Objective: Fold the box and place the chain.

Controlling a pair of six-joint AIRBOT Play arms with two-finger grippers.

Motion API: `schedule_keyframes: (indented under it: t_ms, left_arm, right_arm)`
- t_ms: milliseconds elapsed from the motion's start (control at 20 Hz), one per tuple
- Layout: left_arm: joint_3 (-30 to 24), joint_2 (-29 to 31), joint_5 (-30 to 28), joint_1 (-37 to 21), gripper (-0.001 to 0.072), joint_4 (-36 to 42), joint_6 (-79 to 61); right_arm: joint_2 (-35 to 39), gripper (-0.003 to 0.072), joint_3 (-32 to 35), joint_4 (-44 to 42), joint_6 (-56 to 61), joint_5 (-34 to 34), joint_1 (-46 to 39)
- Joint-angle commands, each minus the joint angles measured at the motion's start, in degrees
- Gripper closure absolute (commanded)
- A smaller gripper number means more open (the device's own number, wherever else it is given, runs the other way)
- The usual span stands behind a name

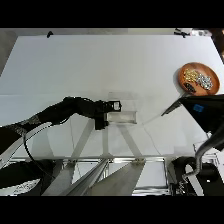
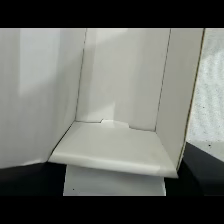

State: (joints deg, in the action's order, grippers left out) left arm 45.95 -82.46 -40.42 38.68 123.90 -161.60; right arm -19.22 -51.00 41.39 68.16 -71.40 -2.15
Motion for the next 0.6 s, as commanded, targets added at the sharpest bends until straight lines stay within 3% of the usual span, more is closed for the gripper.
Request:
schedule_keyframes:
  t_ms: [0, 150, 350, 550]
  left_arm:
    - [-0.02, 0.04, -0.02, -0.02, 0.0314, -0.04, 0.00]
    - [-0.02, 0.04, -0.02, -0.02, 0.0314, -0.07, 0.00]
    - [-0.02, 0.04, -0.02, -0.02, 0.0314, -0.09, 0.00]
    - [-0.02, 0.04, -0.02, -0.02, 0.0314, -0.09, 0.00]
  right_arm:
    - [-1.33, 0.0670, 8.39, -1.55, -1.57, 3.63, 0.07]
    - [-6.19, 0.0670, 13.53, -1.53, -4.35, 5.16, 2.10]
    - [-17.27, 0.0670, 17.51, 1.77, -5.46, 20.63, 17.31]
    - [-30.08, 0.0670, 17.49, 4.02, -5.46, 26.40, 24.85]
